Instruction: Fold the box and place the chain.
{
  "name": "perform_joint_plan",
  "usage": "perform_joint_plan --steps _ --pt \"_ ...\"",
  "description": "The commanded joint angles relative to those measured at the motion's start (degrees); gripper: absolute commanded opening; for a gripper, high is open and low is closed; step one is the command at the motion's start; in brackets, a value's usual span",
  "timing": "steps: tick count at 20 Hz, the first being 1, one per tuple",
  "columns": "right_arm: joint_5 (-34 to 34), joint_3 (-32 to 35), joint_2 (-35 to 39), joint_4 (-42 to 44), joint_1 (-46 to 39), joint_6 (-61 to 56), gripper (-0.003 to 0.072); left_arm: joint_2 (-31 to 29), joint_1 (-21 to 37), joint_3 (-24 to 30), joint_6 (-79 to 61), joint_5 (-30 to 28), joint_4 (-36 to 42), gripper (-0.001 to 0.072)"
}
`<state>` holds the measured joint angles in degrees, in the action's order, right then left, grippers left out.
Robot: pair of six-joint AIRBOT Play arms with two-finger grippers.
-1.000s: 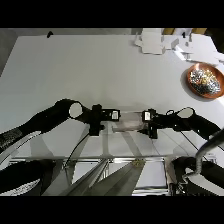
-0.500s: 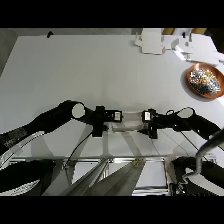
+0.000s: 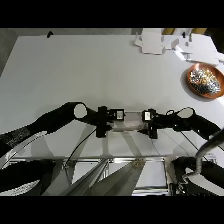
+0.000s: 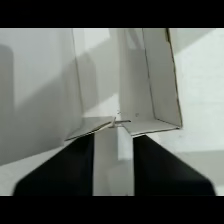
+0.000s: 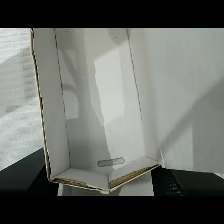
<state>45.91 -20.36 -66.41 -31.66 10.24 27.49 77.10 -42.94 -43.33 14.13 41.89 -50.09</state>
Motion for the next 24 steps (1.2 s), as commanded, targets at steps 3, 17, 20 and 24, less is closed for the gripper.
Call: perform_joint_plan --steps 3,17,20,24 --pt "0.0 0.0 0.0 0.0 0.0 0.0 0.0268 0.4 -0.4 0.0 0.0 -2.1 4.2 0.0130" --pt "0.0 0.0 0.0 0.0 0.0 0.0 0.0268 1.7 -2.0 0.0 0.2 1.7 5.7 0.0395" --pt "0.0 0.0 0.0 0.0 0.0 0.0 0.0268 -1.3 -1.2 0.0 4.2 3.6 2.6 0.0292" --pt "0.0 0.0 0.0 0.0 0.0 0.0 0.0268 -9.7 0.8 0.0 19.6 9.4 -6.0 0.0006"
